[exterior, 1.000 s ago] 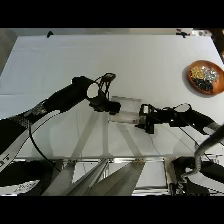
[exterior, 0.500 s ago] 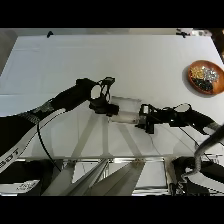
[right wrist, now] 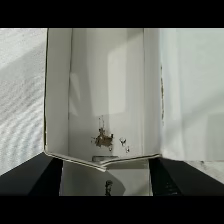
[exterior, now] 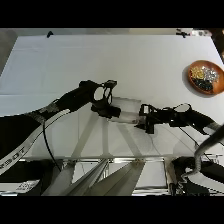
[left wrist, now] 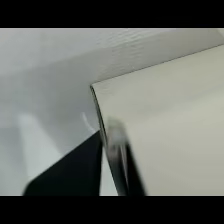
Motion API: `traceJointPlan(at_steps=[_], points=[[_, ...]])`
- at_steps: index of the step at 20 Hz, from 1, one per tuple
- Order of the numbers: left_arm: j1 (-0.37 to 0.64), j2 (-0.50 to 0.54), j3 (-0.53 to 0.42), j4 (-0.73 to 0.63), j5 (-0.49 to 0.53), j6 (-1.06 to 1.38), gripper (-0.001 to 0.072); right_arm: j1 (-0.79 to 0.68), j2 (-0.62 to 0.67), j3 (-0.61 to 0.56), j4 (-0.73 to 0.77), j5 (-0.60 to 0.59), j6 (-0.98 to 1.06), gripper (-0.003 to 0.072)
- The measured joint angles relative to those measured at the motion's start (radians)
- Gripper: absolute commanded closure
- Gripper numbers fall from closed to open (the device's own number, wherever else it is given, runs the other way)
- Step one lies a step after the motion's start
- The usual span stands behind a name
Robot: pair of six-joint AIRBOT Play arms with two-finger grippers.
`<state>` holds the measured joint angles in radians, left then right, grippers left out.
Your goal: Fold the box and place the chain.
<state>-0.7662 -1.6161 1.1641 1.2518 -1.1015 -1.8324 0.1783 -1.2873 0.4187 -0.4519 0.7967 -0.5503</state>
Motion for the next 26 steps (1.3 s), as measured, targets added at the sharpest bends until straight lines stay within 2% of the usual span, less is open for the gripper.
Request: traceJointPlan(at_steps=[7, 8, 10, 12, 14, 18, 21, 23, 26], points=[[0.013, 0.060, 0.003, -0.001, -0.004, 0.049, 0.0408, 0.000, 0.000, 0.000, 0.003, 0.000, 0.001, 0.0226], [0.022, 0.076, 0.003, -0.001, -0.003, 0.072, 0.0345, 0.000, 0.000, 0.000, 0.003, 0.000, 0.001, 0.0226], [0.050, 0.111, 0.003, 0.002, -0.005, 0.139, 0.0137, 0.000, 0.000, 0.000, 0.003, 0.000, 0.002, 0.0226], [0.086, 0.148, 0.003, 0.004, -0.007, 0.249, 0.0124, 0.000, 0.000, 0.000, 0.003, 0.000, 0.002, 0.0226], [0.128, 0.183, 0.003, 0.005, -0.020, 0.409, 0.0009, 0.000, 0.000, 0.000, 0.003, 0.000, 0.003, 0.0226], [0.238, 0.247, -0.016, -0.023, -0.058, 0.956, 0.0005, 0.000, 0.000, 0.000, 0.003, 0.000, 0.003, 0.0226], [0.303, 0.260, -0.059, -0.105, -0.070, 1.361, 0.0001, 0.000, 0.000, 0.000, 0.004, -0.001, 0.003, 0.0226], [0.328, 0.245, -0.090, -0.160, -0.079, 1.559, 0.0000, 0.000, 0.000, 0.000, 0.004, -0.001, 0.003, 0.0226], [0.338, 0.189, -0.116, -0.243, -0.080, 1.731, 0.0000, 0.000, 0.000, 0.000, 0.004, -0.001, 0.003, 0.0226]])
